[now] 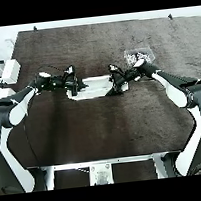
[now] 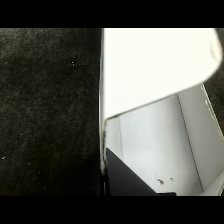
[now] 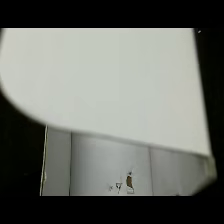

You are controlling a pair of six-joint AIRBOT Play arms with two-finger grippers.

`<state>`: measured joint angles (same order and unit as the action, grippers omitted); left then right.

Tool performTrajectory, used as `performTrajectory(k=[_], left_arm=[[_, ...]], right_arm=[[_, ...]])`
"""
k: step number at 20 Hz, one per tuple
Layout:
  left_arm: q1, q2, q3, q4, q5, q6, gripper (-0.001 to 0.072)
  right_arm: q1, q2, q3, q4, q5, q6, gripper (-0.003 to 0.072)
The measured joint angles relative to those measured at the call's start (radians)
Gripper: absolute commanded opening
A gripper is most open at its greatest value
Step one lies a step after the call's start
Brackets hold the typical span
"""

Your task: Fold the box and place the chain.

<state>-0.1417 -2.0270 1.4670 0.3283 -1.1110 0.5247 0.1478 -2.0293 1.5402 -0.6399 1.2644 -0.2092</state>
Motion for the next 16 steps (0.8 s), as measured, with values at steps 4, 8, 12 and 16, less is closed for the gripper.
performTrajectory(k=[4,8,12,16], left_arm=[[0.0,0.0,0.0,-0.003,0.0,0.0,0.0019],[0.0,0.0,0.0,-0.01,-0.001,0.0,0.0019],[0.0,-0.003,-0.002,0.014,0.008,0.002,0.0423],[0.002,0.002,0.002,-0.005,-0.021,0.006,0.0424]], right_arm=[[0.0,0.0,0.0,0.0,0.0,0.0,0.0589],[0.0,0.0,0.0,0.0,0.0,0.0,0.0589],[0.0,0.0,0.0,-0.002,0.004,-0.002,0.0589],[0.0,0.0,0.0,-0.002,0.004,-0.001,0.0589]])
